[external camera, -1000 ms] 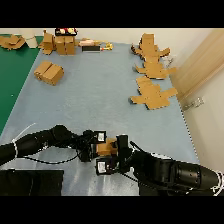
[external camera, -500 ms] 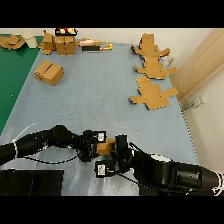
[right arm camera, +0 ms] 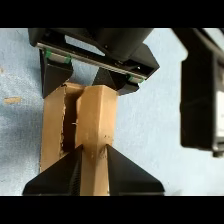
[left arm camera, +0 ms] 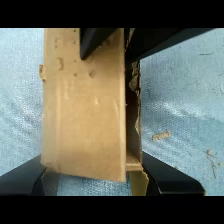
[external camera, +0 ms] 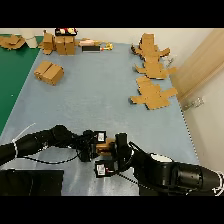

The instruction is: Fold the box.

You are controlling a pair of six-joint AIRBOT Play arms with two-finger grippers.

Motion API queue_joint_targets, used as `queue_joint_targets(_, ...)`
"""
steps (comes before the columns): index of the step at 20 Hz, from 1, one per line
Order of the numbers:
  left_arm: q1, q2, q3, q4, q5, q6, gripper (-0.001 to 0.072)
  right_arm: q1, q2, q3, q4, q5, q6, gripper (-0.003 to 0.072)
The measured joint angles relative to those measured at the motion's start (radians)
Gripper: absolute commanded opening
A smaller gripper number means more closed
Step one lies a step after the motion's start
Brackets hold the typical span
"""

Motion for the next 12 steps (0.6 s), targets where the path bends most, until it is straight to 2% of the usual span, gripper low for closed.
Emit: queue_joint_targets(12,0.0,0.0,0.0,-0.001,0.0,-0.001,0.0362,0.001,-0.053,0.0,0.062,0.004,0.016,0.0213)
